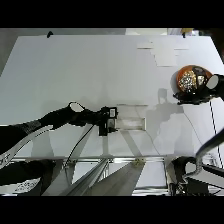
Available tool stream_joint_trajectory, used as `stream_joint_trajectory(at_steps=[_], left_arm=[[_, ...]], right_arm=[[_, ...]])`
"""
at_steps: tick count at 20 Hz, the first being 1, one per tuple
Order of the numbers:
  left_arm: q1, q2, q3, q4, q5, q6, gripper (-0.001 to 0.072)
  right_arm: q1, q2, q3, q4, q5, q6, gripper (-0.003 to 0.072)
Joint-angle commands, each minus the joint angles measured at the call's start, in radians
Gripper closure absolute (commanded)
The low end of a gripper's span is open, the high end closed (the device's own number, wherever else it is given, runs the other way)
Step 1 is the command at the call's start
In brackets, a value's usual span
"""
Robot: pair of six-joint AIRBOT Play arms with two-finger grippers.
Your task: Fold the box and place the chain.
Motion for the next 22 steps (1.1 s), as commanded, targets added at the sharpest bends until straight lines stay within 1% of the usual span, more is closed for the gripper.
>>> stream_joint_trajectory(at_steps=[1, 5, 8, 10, 11, 12, 15, 17, 20, 22], left_arm=[[0.0, 0.001, 0.0, 0.0, 0.0, 0.0, 0.0504], [0.0, 0.001, 0.0, 0.0, 0.0, 0.0, 0.0504], [0.0, 0.001, 0.0, 0.0, 0.0, 0.0, 0.0504], [0.0, 0.001, 0.0, 0.0, 0.0, 0.0, 0.0504], [0.0, 0.001, 0.0, 0.0, 0.0, 0.0, 0.0504], [0.0, 0.001, 0.0, 0.0, 0.0, 0.0, 0.0504], [0.0, 0.001, 0.0, 0.0, 0.0, 0.0, 0.0504], [0.0, 0.001, 0.0, 0.0, 0.0, 0.0, 0.0504], [0.0, 0.001, 0.0, 0.0, 0.0, 0.0, 0.0504], [0.0, 0.001, 0.0, 0.0, 0.0, 0.0, 0.0504]], right_arm=[[-0.007, -0.064, -0.001, -0.005, -0.051, -0.002, 0.041], [-0.007, -0.083, -0.001, -0.005, -0.091, -0.043, 0.0422], [-0.007, -0.093, -0.001, -0.005, -0.084, -0.043, 0.051], [-0.007, -0.103, -0.001, -0.004, -0.078, -0.043, 0.0512], [-0.007, -0.103, -0.001, -0.003, -0.071, -0.043, 0.0552], [-0.007, -0.103, -0.001, -0.003, -0.06, -0.043, 0.0671], [-0.006, -0.087, -0.001, 0.005, -0.032, -0.05, 0.0668], [-0.006, -0.052, -0.001, 0.011, -0.021, -0.054, 0.0668], [-0.006, 0.045, -0.001, 0.026, 0.011, -0.055, 0.0668], [-0.006, 0.131, -0.001, 0.076, 0.043, -0.077, 0.0668]])
